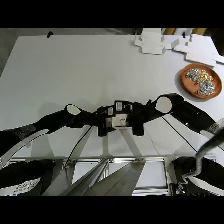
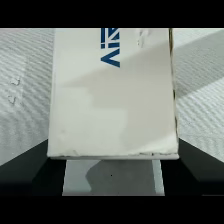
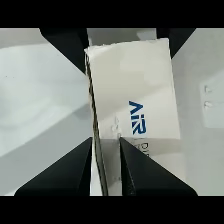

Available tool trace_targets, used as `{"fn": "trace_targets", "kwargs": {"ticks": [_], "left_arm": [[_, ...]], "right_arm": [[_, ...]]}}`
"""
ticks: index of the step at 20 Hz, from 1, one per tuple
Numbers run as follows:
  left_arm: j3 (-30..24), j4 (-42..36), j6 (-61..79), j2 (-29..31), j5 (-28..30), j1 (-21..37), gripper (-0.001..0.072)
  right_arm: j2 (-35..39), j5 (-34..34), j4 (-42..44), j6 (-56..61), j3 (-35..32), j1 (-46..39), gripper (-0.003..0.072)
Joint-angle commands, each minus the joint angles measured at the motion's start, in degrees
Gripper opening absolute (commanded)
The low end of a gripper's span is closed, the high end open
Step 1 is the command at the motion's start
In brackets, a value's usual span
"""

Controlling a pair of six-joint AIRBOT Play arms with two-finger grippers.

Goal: Fold the box and place the chain.

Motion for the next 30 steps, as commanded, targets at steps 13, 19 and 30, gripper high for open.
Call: {"fn": "trace_targets", "kwargs": {"ticks": [13,19,30], "left_arm": [[0.00,-0.13,-0.09,0.04,0.26,-0.02,0.0170],[0.00,-0.13,-0.09,0.02,0.26,-0.02,0.0170],[0.00,-0.13,-0.09,0.02,0.26,-0.04,0.0170]], "right_arm": [[-1.25,-0.96,-2.32,4.72,-0.15,0.02,0.0017],[-1.92,-0.50,-2.29,4.72,-2.34,0.02,0.0017],[0.92,-3.08,-2.84,9.70,-2.12,-0.74,0.0017]]}}
